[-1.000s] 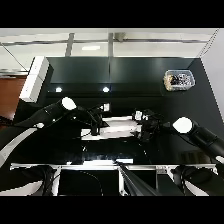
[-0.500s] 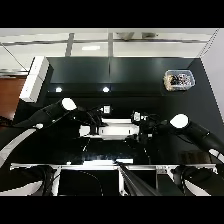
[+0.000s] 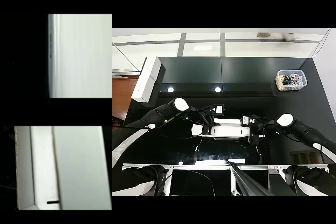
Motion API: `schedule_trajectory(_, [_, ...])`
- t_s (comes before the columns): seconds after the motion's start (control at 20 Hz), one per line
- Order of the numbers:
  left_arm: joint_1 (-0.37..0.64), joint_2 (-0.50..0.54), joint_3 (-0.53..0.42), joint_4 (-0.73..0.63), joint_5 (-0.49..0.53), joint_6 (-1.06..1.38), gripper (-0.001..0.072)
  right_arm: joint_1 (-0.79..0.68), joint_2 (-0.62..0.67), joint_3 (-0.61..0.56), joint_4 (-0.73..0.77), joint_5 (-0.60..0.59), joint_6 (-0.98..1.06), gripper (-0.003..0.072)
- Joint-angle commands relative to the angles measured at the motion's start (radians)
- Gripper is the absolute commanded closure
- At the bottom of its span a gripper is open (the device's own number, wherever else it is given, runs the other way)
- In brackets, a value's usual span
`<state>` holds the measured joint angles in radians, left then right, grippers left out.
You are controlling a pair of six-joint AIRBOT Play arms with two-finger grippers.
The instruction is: Fold the box and place the chain.
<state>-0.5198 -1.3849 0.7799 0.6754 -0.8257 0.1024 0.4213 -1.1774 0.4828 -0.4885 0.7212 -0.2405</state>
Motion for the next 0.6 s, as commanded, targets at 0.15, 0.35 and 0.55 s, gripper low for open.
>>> schedule_trajectory(0.15, [0.0, 0.0, 0.0, 0.0, 0.002, -0.001, 0.0684, 0.034, -0.02, 0.0, -0.003, -0.048, -0.01, -0.0012])
schedule_trajectory(0.35, [0.0, 0.0, 0.0, 0.0, 0.002, -0.001, 0.0683, 0.045, -0.027, 0.0, -0.014, -0.061, -0.002, -0.0011])
schedule_trajectory(0.55, [0.0, 0.0, 0.0, 0.0, 0.002, -0.001, 0.0683, 0.061, -0.028, 0.0, -0.033, -0.083, 0.017, -0.001])
